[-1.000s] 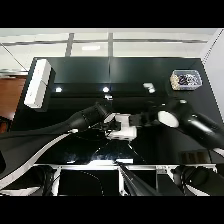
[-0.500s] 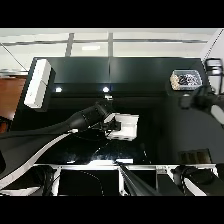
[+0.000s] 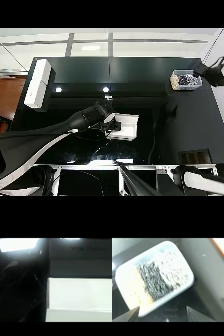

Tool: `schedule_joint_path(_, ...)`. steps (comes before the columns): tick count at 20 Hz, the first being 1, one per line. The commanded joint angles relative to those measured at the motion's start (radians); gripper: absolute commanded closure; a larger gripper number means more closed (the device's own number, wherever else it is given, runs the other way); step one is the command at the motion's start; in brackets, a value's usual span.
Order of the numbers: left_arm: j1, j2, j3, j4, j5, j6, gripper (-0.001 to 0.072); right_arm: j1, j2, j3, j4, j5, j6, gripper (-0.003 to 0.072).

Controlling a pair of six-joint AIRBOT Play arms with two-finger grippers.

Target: Fold the box and place the chain.

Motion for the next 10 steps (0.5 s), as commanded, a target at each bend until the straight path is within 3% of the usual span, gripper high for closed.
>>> schedule_joint_path(1,0.0,0.0,0.0,0.001,-0.005,0.001,0.068,-0.04,-0.294,0.283,0.106,0.127,-0.003,-0.0014)
schedule_joint_path(2,0.0,0.0,0.0,0.001,-0.005,0.0,0.068,-0.042,-0.351,0.335,0.106,0.146,-0.001,-0.0013)
schedule_joint_path(4,0.0,0.0,0.0,0.001,-0.004,0.0,0.068,-0.047,-0.431,0.403,0.105,0.151,0.0,0.0116)
schedule_joint_path(5,0.0,0.0,0.0,0.001,-0.004,0.0,0.0681,-0.05,-0.461,0.426,0.105,0.141,0.0,0.0141)
schedule_joint_path(10,0.0,0.0,0.0,0.0,-0.004,0.001,0.068,-0.077,-0.521,0.449,0.048,0.109,0.02,0.014)
